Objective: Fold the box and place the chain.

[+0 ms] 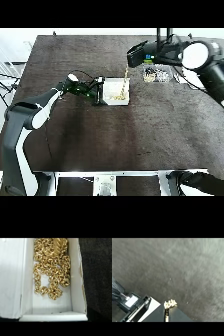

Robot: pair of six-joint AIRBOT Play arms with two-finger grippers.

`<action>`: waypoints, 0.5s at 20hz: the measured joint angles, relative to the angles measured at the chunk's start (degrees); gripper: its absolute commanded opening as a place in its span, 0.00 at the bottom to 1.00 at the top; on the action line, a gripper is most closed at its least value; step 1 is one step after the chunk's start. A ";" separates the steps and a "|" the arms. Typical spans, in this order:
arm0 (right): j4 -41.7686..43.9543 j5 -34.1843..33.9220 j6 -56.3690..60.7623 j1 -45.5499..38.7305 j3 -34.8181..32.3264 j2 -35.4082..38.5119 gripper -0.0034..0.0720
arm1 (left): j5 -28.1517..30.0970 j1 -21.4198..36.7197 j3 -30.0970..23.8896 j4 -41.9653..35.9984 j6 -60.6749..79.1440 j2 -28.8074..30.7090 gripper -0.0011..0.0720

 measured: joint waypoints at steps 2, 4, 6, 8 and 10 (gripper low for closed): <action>0.07 -0.68 0.00 0.02 -1.75 -2.69 0.06 | 0.00 -0.02 0.00 0.00 0.02 0.00 0.74; 0.09 -1.95 -0.66 0.00 -4.70 -5.01 0.14 | 0.00 0.00 0.00 -0.02 0.00 0.00 0.74; 0.13 -4.22 -2.08 0.00 -7.69 -6.84 0.31 | 0.00 0.00 0.00 0.00 0.00 0.00 0.74; 0.17 -6.05 -3.52 0.00 -9.53 -7.93 0.69 | 0.00 0.00 0.00 0.00 0.02 0.00 0.74; 0.17 -7.10 -4.70 0.00 -10.21 -8.11 0.75 | 0.00 -0.02 0.00 0.00 0.00 0.00 0.74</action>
